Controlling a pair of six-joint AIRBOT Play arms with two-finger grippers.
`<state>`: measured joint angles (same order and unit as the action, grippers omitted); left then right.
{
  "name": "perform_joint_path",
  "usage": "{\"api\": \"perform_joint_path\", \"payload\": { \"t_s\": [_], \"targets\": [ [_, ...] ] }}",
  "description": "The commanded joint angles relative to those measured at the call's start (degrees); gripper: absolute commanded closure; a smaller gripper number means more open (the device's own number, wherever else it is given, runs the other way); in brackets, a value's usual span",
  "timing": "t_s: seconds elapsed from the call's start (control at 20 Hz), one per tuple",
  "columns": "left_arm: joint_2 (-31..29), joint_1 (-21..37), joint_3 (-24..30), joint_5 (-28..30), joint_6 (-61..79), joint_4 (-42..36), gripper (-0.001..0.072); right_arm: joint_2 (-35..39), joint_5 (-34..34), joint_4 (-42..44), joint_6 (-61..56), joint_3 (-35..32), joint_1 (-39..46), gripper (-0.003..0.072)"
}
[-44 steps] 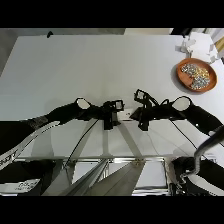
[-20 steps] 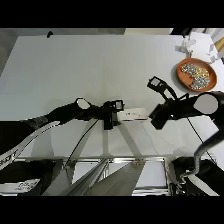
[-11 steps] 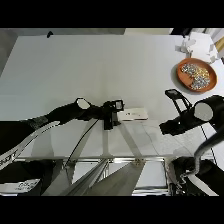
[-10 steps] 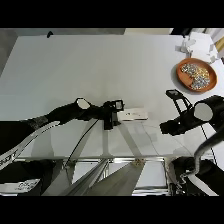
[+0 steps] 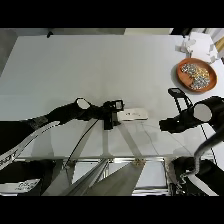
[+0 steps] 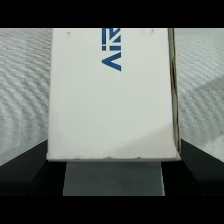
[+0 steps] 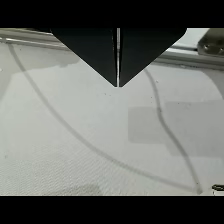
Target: Fold the box and place the chain.
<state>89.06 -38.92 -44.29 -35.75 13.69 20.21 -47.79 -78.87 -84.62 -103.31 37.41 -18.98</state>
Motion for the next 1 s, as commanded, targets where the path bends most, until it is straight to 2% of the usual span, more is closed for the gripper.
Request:
{"api": "perform_joint_path", "payload": {
  "t_s": [0.0,0.2,0.4,0.55,0.7,0.85,0.95],
  "targets": [
    [-0.72,0.11,-0.02,0.37,-0.09,0.13,0.0705,0.04,0.26,0.0,-0.15,-0.02,0.0,0.0667],
    [-7.87,1.77,-0.02,2.56,-6.32,0.42,0.0705,0.04,0.26,-0.02,-0.15,-0.02,0.0,0.0667],
    [-19.21,8.9,-0.02,6.03,-16.11,5.05,0.0706,0.04,0.26,0.0,-0.15,-0.02,0.0,0.0667],
    [-27.26,18.27,-0.02,7.02,-27.58,14.14,0.0706,0.04,0.26,-0.02,-0.15,-0.02,0.0,0.0667],
    [-32.65,29.51,0.0,6.54,-40.83,25.22,0.0706,0.04,0.26,0.0,-0.15,-0.02,0.0,0.0667],
    [-35.08,41.35,0.0,4.07,-48.96,32.54,0.0707,0.04,0.26,-0.02,-0.15,-0.02,0.0,0.0667],
    [-34.88,46.69,0.02,1.22,-53.75,35.21,0.0707,0.04,0.26,0.0,-0.15,-0.02,0.0,0.0667]
  ]
}}
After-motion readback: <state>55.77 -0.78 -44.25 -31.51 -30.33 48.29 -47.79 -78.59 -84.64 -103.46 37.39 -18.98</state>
